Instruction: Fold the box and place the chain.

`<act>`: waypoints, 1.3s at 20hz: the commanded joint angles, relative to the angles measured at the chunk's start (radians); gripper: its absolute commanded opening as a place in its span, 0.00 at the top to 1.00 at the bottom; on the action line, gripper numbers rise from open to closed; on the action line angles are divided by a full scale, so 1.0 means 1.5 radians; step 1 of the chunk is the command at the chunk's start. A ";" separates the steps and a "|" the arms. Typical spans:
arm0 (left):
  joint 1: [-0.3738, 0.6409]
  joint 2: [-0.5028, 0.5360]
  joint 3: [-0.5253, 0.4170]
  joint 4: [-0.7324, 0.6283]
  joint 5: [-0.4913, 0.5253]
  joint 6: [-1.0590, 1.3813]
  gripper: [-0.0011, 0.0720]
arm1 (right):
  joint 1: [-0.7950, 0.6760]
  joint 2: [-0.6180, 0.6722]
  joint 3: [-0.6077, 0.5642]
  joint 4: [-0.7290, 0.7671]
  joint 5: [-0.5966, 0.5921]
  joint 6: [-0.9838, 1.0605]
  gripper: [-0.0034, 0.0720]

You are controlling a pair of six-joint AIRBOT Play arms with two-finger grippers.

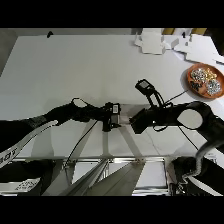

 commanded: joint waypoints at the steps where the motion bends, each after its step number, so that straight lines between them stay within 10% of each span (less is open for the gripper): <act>1: 0.000 0.000 0.000 0.000 0.000 0.000 0.70 | 0.003 -0.022 -0.009 -0.006 -0.030 -0.023 0.68; 11: 0.000 0.000 0.000 0.000 0.000 0.000 0.70 | -0.318 0.129 -0.009 -0.060 0.219 -0.545 0.73; 26: 0.000 0.000 0.000 0.000 0.000 0.000 0.70 | -0.377 -0.078 -0.071 0.119 0.152 -0.965 0.85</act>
